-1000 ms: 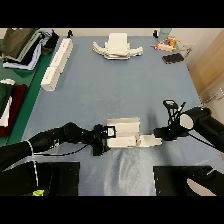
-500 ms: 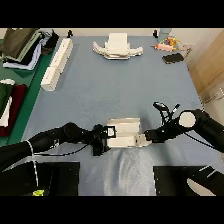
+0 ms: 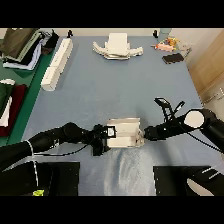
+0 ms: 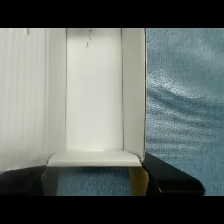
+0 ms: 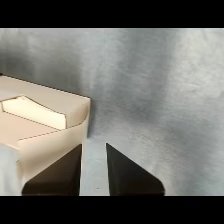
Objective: Fold the box.
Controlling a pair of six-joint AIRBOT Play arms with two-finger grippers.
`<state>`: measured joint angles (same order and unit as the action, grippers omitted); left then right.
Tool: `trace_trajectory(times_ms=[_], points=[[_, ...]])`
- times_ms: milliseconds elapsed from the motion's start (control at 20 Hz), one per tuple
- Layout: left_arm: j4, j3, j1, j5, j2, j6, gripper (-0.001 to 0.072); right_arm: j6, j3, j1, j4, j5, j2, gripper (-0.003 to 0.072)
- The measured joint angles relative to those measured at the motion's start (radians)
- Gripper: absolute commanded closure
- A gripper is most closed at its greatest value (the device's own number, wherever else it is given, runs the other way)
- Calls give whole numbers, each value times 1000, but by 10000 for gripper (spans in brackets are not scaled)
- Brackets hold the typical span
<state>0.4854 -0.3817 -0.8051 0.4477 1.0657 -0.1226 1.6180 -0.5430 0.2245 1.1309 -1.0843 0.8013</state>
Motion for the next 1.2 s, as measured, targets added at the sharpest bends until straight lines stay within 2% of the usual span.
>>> trace_trajectory(times_ms=[50, 150, 350, 450, 650, 950, 1200], points=[[0, 0, 0, 0, 0, 0, 306, -6, -5, 0, -11, -1, -1, 443], [0, 0, 0, 0, 0, 0, 306, -24, -11, 0, -41, -3, 0, 243], [0, 0, 0, 0, 0, 0, 306, -46, -16, 24, -76, -4, 29, 258], [0, 0, 0, 0, 0, 0, 306, -49, -17, 45, -81, 6, 58, 323], [0, 0, 0, 0, 0, 0, 306, -43, -24, 101, -74, 55, 114, 327], [0, 0, 0, 0, 0, 0, 306, 196, -96, 255, 155, 69, 178, 326], [0, 0, 0, 0, 0, 0, 306, 447, -190, 411, 356, -10, 269, 327]])
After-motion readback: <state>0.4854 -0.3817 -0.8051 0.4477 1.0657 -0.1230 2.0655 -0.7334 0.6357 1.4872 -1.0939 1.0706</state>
